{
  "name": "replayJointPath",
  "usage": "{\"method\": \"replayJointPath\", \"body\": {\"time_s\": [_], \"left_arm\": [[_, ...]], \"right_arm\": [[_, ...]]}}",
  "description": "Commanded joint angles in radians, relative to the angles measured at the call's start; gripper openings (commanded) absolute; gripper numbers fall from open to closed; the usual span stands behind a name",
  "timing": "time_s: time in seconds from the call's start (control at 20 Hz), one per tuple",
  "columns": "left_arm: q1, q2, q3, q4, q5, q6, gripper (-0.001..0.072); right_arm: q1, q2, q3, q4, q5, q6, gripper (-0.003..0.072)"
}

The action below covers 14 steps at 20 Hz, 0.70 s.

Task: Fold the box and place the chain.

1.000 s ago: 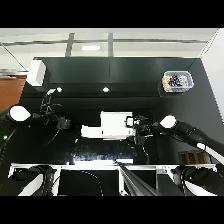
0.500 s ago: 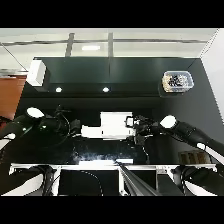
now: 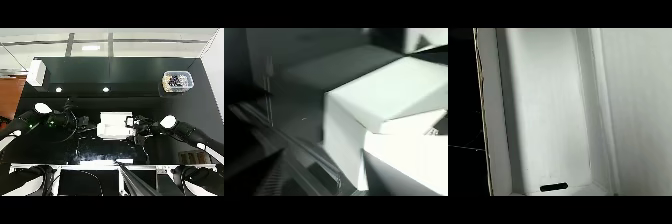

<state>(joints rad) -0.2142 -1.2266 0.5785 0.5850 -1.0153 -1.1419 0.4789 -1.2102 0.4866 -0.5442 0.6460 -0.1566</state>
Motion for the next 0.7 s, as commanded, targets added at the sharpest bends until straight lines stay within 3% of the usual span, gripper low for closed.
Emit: {"method": "replayJointPath", "body": {"time_s": [0.0,0.2,0.65], "left_arm": [[-0.006,0.051,0.065,0.039,-0.023,0.007,0.0703],[-0.056,0.066,0.092,0.042,-0.072,0.008,0.0703],[-0.142,0.065,0.092,0.047,-0.016,0.007,0.0702]], "right_arm": [[0.001,0.001,0.0,0.0,0.0,0.0,0.0133],[0.001,0.001,0.0,0.0,0.0,0.001,0.0133],[0.001,0.001,0.0,0.0,0.0,0.001,0.0132]]}}
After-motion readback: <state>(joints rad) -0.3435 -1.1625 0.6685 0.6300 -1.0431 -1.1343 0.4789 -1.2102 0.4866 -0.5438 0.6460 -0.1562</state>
